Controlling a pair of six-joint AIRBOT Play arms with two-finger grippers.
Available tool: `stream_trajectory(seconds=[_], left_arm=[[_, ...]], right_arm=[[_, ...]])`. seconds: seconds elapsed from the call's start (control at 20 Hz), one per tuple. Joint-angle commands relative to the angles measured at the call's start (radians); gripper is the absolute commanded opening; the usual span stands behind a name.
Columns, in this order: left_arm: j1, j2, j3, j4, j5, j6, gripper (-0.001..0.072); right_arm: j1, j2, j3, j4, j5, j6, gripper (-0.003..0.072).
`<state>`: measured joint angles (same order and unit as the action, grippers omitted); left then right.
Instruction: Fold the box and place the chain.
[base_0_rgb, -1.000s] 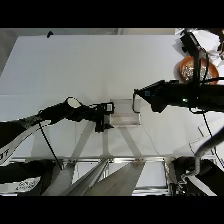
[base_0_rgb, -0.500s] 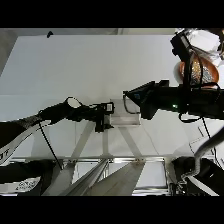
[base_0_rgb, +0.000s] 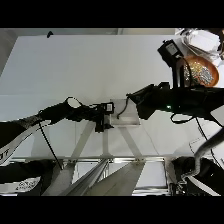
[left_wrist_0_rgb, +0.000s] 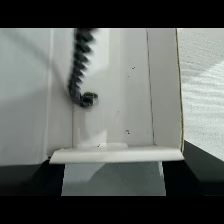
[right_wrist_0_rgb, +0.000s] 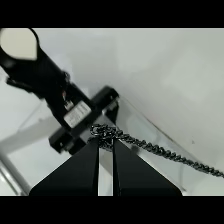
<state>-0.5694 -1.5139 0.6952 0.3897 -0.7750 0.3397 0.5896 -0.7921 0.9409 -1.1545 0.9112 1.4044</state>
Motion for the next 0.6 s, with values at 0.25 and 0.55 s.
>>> stream_trajectory(seconds=[0.25,0.55], left_arm=[[0.0,0.001,0.0,0.0,0.0,0.0,0.021],[0.0,0.001,0.0,0.0,0.0,0.0,0.021]], right_arm=[[0.002,-0.098,-0.09,-0.041,0.09,0.011,0.0014],[0.002,-0.134,-0.235,-0.012,-0.034,0.011,0.0014]])
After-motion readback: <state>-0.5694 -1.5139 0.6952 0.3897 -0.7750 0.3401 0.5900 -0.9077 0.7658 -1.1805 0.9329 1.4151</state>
